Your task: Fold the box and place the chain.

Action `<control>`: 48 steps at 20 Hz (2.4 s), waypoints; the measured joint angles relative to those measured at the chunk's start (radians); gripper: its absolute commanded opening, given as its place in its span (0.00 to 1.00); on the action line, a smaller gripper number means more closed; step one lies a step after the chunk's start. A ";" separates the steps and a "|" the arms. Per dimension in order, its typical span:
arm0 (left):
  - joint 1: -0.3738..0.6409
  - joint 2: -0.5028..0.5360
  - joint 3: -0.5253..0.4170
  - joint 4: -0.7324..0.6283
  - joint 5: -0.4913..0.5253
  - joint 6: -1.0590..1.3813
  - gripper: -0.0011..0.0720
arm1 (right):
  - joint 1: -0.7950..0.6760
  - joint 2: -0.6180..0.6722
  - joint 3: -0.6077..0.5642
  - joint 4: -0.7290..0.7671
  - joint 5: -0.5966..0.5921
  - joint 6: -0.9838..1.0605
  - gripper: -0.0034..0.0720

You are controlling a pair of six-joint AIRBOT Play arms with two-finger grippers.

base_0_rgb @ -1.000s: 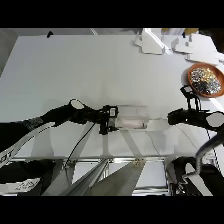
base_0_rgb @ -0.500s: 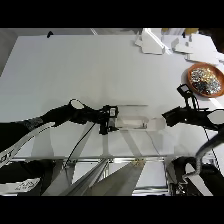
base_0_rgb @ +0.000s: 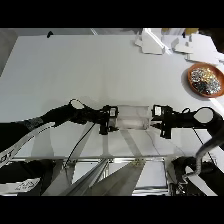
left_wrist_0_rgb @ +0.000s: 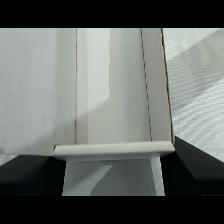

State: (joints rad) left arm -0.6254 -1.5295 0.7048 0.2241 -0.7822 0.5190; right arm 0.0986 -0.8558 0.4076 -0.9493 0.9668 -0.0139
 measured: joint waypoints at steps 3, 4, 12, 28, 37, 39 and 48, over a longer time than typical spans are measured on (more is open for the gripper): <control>0.000 0.000 0.000 0.000 0.000 -0.001 0.20 | 0.011 0.011 0.011 0.005 -0.019 -0.041 0.37; 0.000 0.000 0.000 0.000 0.000 -0.001 0.20 | 0.013 0.022 0.017 0.007 -0.023 -0.049 0.37; 0.000 0.000 0.000 0.000 0.000 0.000 0.20 | 0.018 0.078 0.040 0.014 -0.005 -0.070 0.33; 0.000 0.000 0.000 0.000 0.000 0.000 0.20 | 0.018 -0.133 0.022 0.091 0.012 -0.161 0.33; 0.000 0.000 0.000 0.001 0.000 0.001 0.20 | 0.027 -0.184 -0.002 0.262 -0.002 -0.265 0.49; 0.000 0.000 0.000 0.001 0.000 0.001 0.20 | 0.035 -0.196 -0.009 0.270 -0.016 -0.268 0.50; 0.000 0.000 0.000 0.000 0.000 -0.001 0.20 | -0.084 -0.018 -0.017 0.124 0.023 -0.007 0.36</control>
State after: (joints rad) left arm -0.6254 -1.5295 0.7048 0.2241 -0.7822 0.5179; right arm 0.0147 -0.8742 0.3904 -0.8249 0.9901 -0.0208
